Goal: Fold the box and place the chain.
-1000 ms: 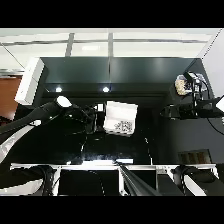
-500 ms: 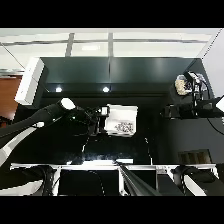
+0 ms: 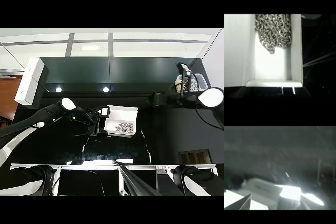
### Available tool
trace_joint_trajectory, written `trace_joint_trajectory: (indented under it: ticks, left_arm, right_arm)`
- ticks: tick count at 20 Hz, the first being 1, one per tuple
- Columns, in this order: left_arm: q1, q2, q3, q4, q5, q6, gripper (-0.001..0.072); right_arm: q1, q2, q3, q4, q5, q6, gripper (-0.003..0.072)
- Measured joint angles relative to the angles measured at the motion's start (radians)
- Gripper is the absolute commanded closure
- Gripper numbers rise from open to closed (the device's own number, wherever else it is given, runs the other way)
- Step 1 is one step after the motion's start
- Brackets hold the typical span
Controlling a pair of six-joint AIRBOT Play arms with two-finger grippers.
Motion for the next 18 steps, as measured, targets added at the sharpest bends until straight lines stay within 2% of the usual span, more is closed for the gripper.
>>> trace_joint_trajectory:
  ticks: [4,7,15,18]
  left_arm:
    - [0.000,0.000,0.000,0.002,0.002,-0.037,0.0359]
    - [0.000,0.001,0.000,0.002,0.014,-0.065,0.0358]
    - [0.000,0.001,0.000,0.001,0.027,-0.084,0.0356]
    - [0.000,0.001,0.000,0.001,0.027,-0.085,0.0357]
  right_arm:
    - [0.077,-0.139,0.042,0.072,-0.072,-0.157,0.0007]
    - [0.135,-0.182,0.061,0.092,-0.059,-0.348,0.0007]
    - [0.185,-0.195,0.124,0.099,0.213,-0.835,0.0007]
    - [0.185,-0.193,0.129,0.106,0.279,-0.956,0.0007]
